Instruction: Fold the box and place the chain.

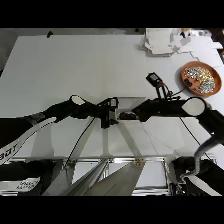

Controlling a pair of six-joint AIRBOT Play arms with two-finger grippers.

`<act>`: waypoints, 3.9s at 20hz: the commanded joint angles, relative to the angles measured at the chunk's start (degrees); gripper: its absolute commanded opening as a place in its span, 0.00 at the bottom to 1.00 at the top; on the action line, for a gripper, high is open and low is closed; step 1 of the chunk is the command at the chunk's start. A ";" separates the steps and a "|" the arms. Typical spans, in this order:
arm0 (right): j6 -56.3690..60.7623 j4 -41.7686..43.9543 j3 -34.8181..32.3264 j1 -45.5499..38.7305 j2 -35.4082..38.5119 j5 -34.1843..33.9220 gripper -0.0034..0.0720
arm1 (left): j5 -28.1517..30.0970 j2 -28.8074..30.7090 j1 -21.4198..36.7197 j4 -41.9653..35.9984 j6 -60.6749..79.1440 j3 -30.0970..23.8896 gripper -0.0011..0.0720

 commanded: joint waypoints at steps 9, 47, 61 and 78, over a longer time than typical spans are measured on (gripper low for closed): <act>17.55 -29.18 3.56 -15.78 -4.31 -1.05 0.36 | 0.00 0.02 0.04 0.00 0.02 0.00 0.20; 18.75 -28.50 3.56 -15.72 -7.28 -4.20 0.06 | 0.00 0.02 0.04 0.00 0.02 0.00 0.20; 4.74 9.77 1.79 -15.72 29.90 12.04 0.06 | 0.00 0.02 0.04 0.02 0.02 0.00 0.20; -5.01 6.64 1.14 1.81 2.58 1.40 0.06 | 0.02 0.02 0.04 0.00 0.02 0.00 0.20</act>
